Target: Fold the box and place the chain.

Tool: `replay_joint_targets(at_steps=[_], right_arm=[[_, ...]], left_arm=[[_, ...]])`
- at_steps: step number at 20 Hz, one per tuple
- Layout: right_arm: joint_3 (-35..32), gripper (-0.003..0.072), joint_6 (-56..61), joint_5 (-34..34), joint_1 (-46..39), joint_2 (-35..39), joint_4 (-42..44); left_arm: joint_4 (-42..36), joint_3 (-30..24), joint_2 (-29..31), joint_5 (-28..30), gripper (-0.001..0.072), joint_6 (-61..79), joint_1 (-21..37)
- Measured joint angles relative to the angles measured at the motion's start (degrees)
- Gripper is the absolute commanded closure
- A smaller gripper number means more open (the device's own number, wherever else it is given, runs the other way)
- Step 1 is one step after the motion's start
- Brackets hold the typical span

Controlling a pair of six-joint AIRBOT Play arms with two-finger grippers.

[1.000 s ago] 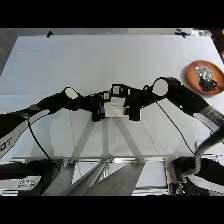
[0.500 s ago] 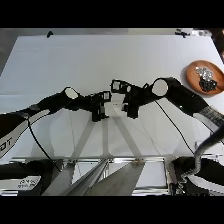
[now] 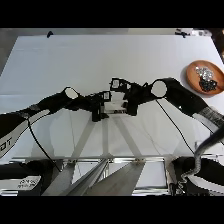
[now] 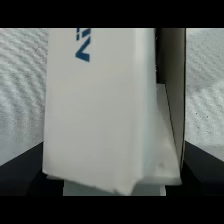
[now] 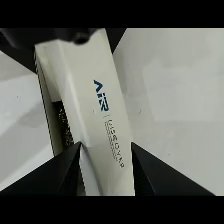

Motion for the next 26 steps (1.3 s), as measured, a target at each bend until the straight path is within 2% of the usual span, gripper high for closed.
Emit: replay_joint_targets(at_steps=[15, 26], right_arm=[[-2.29, 0.0392, 2.34, -0.24, 3.56, 0.90, -1.38], [-6.49, 0.0393, 5.79, -6.08, 4.13, 2.27, -1.46]], left_arm=[[0.07, 0.00, 0.00, 0.02, 0.0201, 0.11, 0.00], [0.07, 0.00, 0.00, 0.02, 0.0201, 0.11, 0.00]])
